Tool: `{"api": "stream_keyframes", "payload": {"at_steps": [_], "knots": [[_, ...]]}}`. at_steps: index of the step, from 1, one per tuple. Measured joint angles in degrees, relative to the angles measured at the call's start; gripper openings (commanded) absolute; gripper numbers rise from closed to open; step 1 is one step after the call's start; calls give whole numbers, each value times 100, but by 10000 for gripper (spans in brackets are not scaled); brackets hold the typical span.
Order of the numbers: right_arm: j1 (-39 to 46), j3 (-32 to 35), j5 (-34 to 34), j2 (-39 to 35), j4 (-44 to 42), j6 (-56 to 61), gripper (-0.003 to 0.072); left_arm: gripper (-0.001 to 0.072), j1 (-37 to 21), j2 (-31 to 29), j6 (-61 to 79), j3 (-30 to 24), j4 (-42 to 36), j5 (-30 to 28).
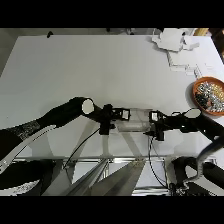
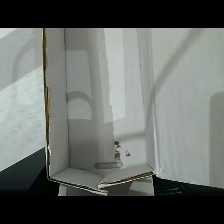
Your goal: Fold the box and place the chain.
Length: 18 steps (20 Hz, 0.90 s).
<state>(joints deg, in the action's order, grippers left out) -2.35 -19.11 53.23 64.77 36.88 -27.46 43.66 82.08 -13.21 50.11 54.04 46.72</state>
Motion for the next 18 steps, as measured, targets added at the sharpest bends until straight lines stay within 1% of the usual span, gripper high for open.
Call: {"api": "stream_keyframes", "payload": {"at_steps": [7,11,12,14,18], "knots": [[0,0,4,0,0,-2,435,267,-2,17,17,-22,35,155],[0,0,4,0,-2,-2,435,266,-2,114,181,-24,-216,13],[0,0,7,0,-2,-2,435,255,-2,131,317,-24,-354,-59],[0,0,7,0,-2,-2,435,139,-2,153,586,-24,-605,-201],[0,0,9,0,-2,-4,435,134,-2,238,887,-24,-922,-278]]}}
